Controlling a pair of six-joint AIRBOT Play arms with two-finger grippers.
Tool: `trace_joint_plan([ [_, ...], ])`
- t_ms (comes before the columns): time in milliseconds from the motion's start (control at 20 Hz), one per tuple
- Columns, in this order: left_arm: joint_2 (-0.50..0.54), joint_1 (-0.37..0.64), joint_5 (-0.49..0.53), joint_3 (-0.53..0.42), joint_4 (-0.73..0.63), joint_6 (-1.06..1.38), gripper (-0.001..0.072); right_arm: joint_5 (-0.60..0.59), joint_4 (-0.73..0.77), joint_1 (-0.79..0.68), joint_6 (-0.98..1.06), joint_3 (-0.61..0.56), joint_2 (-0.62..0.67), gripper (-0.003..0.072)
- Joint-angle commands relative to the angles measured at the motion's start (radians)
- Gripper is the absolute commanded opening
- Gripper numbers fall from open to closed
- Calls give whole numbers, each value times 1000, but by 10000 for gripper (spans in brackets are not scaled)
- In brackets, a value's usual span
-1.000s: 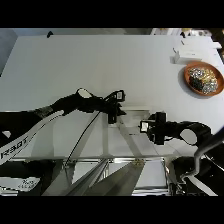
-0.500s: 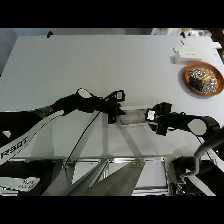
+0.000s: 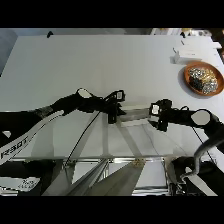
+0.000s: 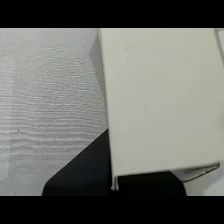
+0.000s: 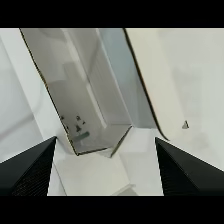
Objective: Fold the box and place the chain.
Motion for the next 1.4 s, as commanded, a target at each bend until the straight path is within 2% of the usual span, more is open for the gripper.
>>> trace_joint_plan([
  [0, 0, 0, 0, 0, 0, 0, 11, 62, 139, -30, -151, 1, -48, 686],
  [350, 0, 0, 0, 0, 0, 0, 11, 156, 135, -76, -146, 1, -178, 680],
  [750, 0, 0, 0, 0, 0, 0, 11, 147, 222, -77, -274, 1, -257, 639],
  [1100, 0, 0, 0, 0, 0, 0, 11, 148, 226, -77, -314, 1, -304, 619],
  [1150, 0, 0, 0, 0, 0, 0, 11, 146, 229, -77, -316, 1, -311, 563],
  [1300, 0, 0, 0, 0, 0, 0, 11, 147, 241, -77, -340, 1, -327, 553],
  [1350, 0, 0, 0, 0, 0, 0, 11, 144, 241, -77, -340, 1, -335, 530],
])
